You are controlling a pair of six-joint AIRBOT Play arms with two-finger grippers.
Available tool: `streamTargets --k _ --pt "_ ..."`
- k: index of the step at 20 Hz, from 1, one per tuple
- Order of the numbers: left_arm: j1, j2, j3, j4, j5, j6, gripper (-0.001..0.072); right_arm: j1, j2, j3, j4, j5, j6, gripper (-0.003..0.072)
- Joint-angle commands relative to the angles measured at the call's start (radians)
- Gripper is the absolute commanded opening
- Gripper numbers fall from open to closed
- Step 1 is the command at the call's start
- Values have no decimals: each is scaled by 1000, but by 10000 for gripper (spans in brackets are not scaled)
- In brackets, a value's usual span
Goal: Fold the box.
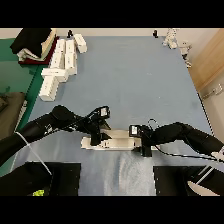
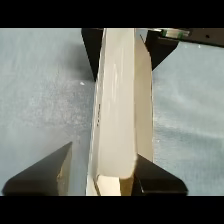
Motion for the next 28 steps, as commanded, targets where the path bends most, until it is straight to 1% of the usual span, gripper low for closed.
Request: streamTargets --k 1,2,3,4,5,6,7,8,9,10,12,13,14,17,21,25,28 --pt "48 79 1 158 -71 -309 418 0 1 0 -2 3 0 505" --pt "70 117 1 232 -132 -431 416 1 1 0 -2 3 0 505" --pt "89 153 1 290 -195 -550 296 1 1 0 -2 3 0 505" --pt "106 189 1 328 -275 -669 31 1 1 0 -2 3 0 505" --pt "113 217 1 333 -337 -743 18 1 1 0 -2 3 0 505" --pt "110 240 1 316 -375 -860 18 1 1 0 -2 3 0 505" --pt "100 253 1 264 -394 -978 18 1 1 0 -2 3 0 505" --pt "82 255 1 199 -397 -1043 18 0 1 0 -2 3 0 505" --pt "52 250 1 126 -380 -1081 18 1 1 0 -2 3 0 505" --pt "21 241 1 64 -335 -1107 18 1 1 0 -2 3 0 505" --pt "-22 198 2 -58 -194 -1109 19 1 1 0 -2 3 0 505" --pt "-24 162 4 -122 -139 -1108 18 1 1 0 -2 3 0 505" --pt "-24 123 10 -156 -98 -1106 19 1 1 0 -2 3 0 505" --pt "-24 -4 37 -167 13 -1111 18 1 1 0 -2 3 0 505" --pt "-24 -150 58 -166 113 -1156 17 1 1 0 -2 3 0 505" --pt "-24 -221 58 -167 147 -1188 17 1 1 0 -2 3 0 505" --pt "-24 -228 59 -167 175 -1188 17 1 1 0 -2 3 0 505"
